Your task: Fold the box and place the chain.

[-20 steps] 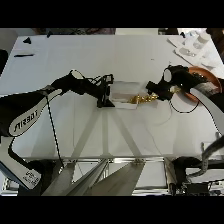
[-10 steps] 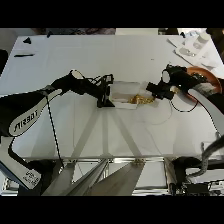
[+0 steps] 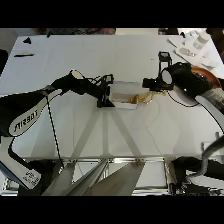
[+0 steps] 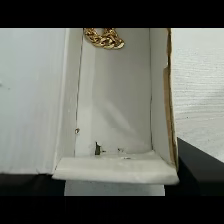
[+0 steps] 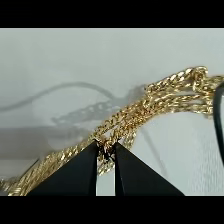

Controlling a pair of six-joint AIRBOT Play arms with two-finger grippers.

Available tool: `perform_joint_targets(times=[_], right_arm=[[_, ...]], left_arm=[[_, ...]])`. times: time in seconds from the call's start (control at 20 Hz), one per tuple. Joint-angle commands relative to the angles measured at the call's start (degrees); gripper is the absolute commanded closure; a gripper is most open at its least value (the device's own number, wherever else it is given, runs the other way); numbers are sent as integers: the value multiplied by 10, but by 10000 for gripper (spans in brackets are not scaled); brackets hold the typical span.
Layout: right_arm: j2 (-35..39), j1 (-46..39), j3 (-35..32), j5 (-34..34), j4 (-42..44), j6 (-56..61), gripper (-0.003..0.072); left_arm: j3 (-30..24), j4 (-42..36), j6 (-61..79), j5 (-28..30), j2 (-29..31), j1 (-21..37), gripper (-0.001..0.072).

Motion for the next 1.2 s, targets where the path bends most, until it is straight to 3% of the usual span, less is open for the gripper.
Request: perform_joint_targets(times=[0.0, 0.4, 0.75, 1.15], right_arm=[[42, 36, 1, 16, -7, -39, 680], [80, 127, 1, 23, -16, -72, 680], [79, 180, 1, -58, -8, -117, 679], [32, 183, 1, -84, 46, -130, 680]], left_arm=[[0, 0, 0, 0, 0, 0, 453], [0, 0, 0, 0, 0, 0, 453], [0, 0, 0, 0, 0, 0, 453], [0, 0, 0, 0, 0, 0, 453]])
